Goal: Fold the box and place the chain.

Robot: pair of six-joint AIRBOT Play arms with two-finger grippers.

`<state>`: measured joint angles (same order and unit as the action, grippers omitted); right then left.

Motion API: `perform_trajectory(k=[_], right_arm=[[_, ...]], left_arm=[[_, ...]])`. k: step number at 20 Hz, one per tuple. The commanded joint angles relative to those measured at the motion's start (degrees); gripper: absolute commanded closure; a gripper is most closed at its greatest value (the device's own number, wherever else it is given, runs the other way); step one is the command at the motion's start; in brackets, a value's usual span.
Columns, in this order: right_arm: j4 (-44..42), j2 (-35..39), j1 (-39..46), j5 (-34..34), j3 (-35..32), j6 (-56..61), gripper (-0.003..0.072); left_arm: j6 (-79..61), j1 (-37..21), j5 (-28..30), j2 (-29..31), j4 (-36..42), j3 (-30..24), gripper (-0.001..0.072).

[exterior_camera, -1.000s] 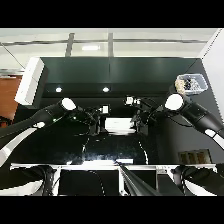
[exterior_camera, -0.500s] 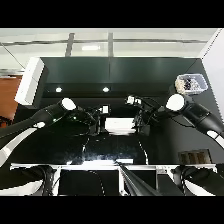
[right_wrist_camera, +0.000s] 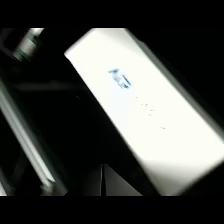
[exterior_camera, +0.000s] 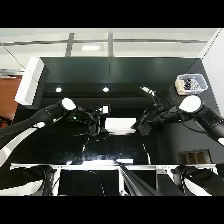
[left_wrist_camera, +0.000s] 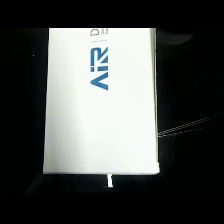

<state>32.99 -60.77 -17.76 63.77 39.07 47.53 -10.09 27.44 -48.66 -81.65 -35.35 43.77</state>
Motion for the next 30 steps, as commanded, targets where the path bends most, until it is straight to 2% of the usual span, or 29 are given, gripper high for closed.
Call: perform_trajectory(k=[1, 4, 12, 21, 23, 28, 30], right_arm=[[-18.8, -1.0, 0.3, -8.9, -5.7, 7.6, 0.0677], [-19.3, -3.2, -1.7, -13.4, -5.7, 8.8, 0.0677], [-19.0, -12.5, -3.9, -14.5, -5.7, 9.3, 0.0677], [-16.4, -13.2, -3.8, -15.3, -5.7, 8.9, 0.0677], [-16.5, -13.0, -2.8, -12.9, -5.6, 8.5, 0.0677], [-16.5, -9.0, 5.3, -0.4, -5.5, 8.4, 0.0676], [-15.9, -8.7, 7.5, 2.0, -5.5, 8.4, 0.0677]], left_arm=[[0.0, 0.0, 0.0, 0.0, 0.0, 0.0, 0.0356], [0.0, 0.0, 0.0, 0.0, 0.0, 0.0, 0.0357], [0.0, 0.0, 0.0, 0.0, 0.0, 0.0, 0.0356], [0.0, 0.0, 0.0, 0.0, 0.0, 0.0, 0.0356], [0.0, 0.0, 0.0, 0.0, 0.0, 0.0, 0.0356], [0.0, 0.0, 0.0, 0.0, 0.0, 0.0, 0.0356], [0.0, 0.0, 0.0, 0.0, 0.0, 0.0, 0.0357]])
